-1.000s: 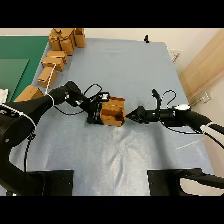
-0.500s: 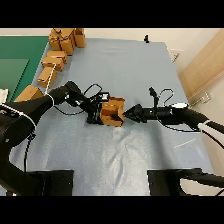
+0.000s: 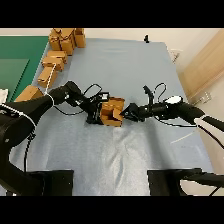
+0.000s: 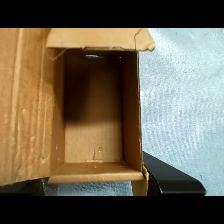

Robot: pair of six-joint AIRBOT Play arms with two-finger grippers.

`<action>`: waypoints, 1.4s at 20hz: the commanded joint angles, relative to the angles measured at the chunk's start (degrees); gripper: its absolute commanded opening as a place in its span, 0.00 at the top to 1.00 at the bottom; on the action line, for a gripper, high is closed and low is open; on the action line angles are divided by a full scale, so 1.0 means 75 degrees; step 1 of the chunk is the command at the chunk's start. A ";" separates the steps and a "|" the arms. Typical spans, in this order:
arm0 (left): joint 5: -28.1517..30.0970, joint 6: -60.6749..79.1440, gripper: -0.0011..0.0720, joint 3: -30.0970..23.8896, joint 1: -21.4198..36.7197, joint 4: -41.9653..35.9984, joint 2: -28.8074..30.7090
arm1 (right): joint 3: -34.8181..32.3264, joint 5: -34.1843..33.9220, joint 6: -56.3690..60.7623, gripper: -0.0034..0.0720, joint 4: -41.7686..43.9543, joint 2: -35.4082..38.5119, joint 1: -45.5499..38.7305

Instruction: Fold the box.

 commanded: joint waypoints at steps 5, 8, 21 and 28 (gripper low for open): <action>0.0012 -0.0006 0.42 0.0000 -0.0003 -0.0006 0.0003 | 0.0714 -0.0638 0.2326 0.46 -0.1906 -0.0032 0.0752; 0.0015 -0.0012 0.42 0.0000 -0.0003 -0.0006 0.0003 | 0.1043 -0.0697 0.2836 0.46 -0.2366 -0.0108 0.1017; 0.0160 -0.0143 0.42 0.0000 -0.0006 -0.0009 0.0000 | 0.2022 -0.0382 0.5132 0.46 -0.4692 -0.0577 0.2011; 0.0213 -0.0146 0.42 0.0000 -0.0020 -0.0035 0.0000 | 0.2209 -0.0210 0.5421 0.56 -0.5004 -0.0577 0.2194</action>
